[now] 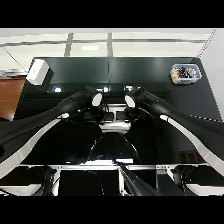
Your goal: Fold the box and place the chain.
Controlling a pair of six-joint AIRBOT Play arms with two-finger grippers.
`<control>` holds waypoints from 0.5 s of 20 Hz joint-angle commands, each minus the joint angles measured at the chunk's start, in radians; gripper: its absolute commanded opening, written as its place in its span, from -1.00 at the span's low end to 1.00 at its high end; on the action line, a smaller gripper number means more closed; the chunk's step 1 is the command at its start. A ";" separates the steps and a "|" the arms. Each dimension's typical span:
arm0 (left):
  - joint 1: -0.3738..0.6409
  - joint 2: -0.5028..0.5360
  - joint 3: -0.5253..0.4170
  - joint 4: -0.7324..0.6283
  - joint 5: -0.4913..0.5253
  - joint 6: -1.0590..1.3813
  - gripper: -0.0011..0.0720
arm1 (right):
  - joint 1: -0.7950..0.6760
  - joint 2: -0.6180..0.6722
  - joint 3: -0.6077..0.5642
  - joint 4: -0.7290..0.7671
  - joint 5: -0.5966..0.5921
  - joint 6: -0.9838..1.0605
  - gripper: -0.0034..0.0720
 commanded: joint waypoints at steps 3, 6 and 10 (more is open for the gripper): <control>0.001 0.000 0.001 -0.002 -0.009 -0.004 -0.89 | -0.026 -0.002 0.001 0.058 -0.002 0.011 -0.17; 0.001 0.000 0.001 -0.002 -0.009 -0.004 -0.89 | -0.027 -0.006 0.001 0.048 0.000 0.010 -0.41; 0.001 0.000 0.001 -0.002 -0.009 -0.004 -0.89 | -0.027 -0.013 0.001 0.039 0.011 0.006 -0.88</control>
